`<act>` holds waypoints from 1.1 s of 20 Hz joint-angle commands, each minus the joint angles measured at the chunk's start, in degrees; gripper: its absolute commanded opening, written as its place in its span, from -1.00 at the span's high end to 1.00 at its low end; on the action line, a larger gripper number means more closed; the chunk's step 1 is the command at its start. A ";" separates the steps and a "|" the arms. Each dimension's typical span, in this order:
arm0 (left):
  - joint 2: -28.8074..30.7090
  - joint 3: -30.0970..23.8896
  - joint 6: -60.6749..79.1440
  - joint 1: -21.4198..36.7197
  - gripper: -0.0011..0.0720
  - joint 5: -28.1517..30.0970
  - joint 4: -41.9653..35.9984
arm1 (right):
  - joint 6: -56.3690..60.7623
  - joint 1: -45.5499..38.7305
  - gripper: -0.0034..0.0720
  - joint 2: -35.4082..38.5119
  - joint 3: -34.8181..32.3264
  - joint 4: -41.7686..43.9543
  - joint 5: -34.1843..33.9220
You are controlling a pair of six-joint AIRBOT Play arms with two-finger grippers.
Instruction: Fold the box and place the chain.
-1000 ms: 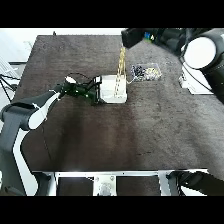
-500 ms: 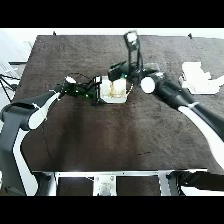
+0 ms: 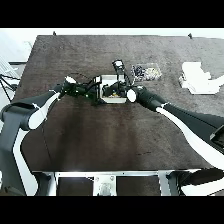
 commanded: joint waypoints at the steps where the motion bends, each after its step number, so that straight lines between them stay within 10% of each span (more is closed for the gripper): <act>1: 0.00 0.02 0.02 -0.02 0.01 0.02 0.00 | -0.57 -1.25 -0.55 2.75 -0.07 -0.87 3.17; 7: 0.00 0.02 0.02 -0.02 0.01 0.00 -0.02 | 0.90 -12.98 -0.55 9.49 -0.17 -6.54 6.29; 22: 0.00 0.02 0.02 -0.02 0.01 0.02 -0.04 | -9.22 -22.36 -0.34 -12.31 12.81 9.40 13.25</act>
